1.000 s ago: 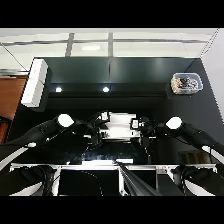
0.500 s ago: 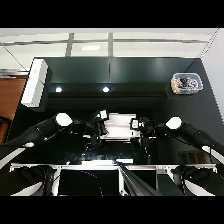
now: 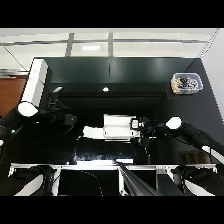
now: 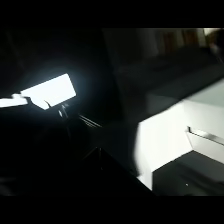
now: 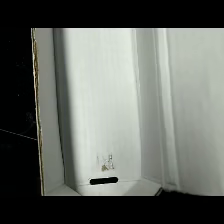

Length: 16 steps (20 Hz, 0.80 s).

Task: Fold the box and place the chain.

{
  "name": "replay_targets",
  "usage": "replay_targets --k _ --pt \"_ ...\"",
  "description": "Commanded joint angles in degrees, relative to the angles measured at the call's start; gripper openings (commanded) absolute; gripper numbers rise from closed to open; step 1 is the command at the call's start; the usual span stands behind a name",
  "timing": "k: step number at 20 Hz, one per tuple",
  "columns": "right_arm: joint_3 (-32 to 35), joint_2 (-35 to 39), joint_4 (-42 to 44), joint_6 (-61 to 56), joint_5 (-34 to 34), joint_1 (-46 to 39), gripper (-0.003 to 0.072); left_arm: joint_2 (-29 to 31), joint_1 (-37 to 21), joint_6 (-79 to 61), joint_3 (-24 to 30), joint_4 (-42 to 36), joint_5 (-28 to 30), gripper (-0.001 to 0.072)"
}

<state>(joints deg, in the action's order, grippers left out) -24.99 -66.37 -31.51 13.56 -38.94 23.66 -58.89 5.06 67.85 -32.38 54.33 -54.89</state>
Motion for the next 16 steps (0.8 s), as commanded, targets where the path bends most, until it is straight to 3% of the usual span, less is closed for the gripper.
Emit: replay_targets --k 1,5,11,16 --pt "0.00 0.02 -0.02 -0.02 -0.04 0.04 0.0231 -2.40 -10.67 13.09 3.80 -1.92 -7.21 0.0029" --pt "0.00 0.02 0.00 0.00 -0.04 0.04 0.0231 -10.47 -10.38 2.73 9.25 -16.70 -8.63 0.0028" --pt "0.00 0.02 0.00 -0.02 -0.04 0.04 0.0231 -15.50 2.16 -5.16 9.18 -28.65 -4.44 0.0028" --pt "0.00 0.02 0.00 -0.02 -0.04 0.04 0.0231 -16.50 5.33 -8.70 6.54 -29.75 -4.46 0.0028"
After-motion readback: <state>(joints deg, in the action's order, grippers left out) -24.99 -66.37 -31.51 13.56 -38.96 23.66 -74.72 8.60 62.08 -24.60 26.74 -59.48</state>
